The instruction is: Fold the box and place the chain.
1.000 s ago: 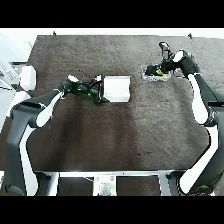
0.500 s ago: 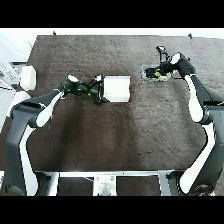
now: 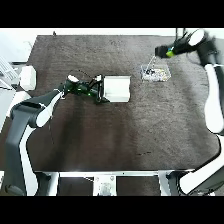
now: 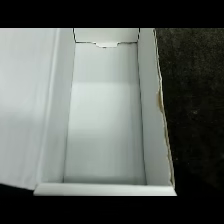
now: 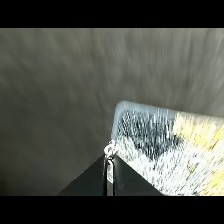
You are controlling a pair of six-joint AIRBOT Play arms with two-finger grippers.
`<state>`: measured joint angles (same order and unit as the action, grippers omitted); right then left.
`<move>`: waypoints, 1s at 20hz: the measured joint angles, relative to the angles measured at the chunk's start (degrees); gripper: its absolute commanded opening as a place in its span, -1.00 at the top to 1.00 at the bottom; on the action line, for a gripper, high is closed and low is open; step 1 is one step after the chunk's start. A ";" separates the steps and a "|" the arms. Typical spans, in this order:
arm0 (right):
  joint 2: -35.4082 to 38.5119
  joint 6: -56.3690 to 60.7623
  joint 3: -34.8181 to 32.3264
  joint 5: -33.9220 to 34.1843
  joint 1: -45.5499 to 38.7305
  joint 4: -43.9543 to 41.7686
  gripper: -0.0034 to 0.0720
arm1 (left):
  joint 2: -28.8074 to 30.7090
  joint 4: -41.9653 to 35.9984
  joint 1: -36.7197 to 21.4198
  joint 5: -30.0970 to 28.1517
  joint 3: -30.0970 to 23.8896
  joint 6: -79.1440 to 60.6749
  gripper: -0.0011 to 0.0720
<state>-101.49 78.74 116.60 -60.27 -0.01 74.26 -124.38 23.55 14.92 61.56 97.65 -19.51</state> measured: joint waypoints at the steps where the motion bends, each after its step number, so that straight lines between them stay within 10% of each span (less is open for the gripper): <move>1: 3.30 0.04 0.02 -0.07 0.79 0.87 0.89 | 0.00 0.00 0.00 0.00 0.00 -0.02 -0.29; 10: 27.15 1.86 0.07 -0.46 14.10 14.58 0.89 | 0.00 -0.02 0.00 0.00 0.00 -0.02 -0.29; 20: 31.26 3.98 -4.76 -1.84 26.47 17.73 0.89 | 0.00 -0.02 0.00 0.00 0.00 0.00 -0.29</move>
<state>-70.24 82.72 111.83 -62.11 26.46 91.98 -124.38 23.53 14.92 61.56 97.65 -19.51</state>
